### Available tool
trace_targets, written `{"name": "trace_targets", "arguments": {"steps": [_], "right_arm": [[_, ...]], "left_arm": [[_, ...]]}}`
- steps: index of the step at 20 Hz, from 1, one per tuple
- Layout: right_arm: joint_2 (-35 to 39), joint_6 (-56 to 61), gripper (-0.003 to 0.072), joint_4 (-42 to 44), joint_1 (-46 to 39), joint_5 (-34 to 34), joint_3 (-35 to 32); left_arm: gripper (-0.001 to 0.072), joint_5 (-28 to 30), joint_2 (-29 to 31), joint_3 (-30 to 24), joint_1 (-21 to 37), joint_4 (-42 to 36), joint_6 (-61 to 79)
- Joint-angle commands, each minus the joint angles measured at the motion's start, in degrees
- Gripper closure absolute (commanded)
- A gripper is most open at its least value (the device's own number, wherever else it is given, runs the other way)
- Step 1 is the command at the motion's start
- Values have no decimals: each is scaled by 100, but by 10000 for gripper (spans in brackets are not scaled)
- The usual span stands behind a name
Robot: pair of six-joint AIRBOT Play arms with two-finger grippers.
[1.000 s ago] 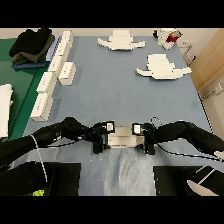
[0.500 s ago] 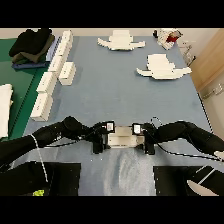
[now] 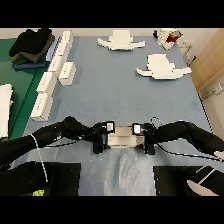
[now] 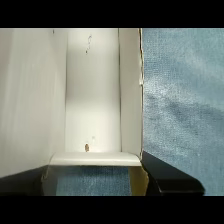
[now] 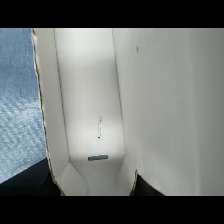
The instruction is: Fold the box.
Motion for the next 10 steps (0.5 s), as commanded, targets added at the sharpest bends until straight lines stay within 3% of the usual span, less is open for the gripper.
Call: {"name": "trace_targets", "arguments": {"steps": [1,5,6,7,10], "right_arm": [[-2,2,187,7,0,7,4],[-4,4,187,7,0,4,4],[0,7,133,4,0,7,4],[22,52,-13,2,0,2,11],[308,844,-34,-533,0,-348,208]], "left_arm": [[296,0,0,2,0,0,0],[296,0,0,2,0,0,2],[296,0,0,2,0,2,2],[296,0,0,2,0,0,0],[296,0,0,2,0,0,0]]}}
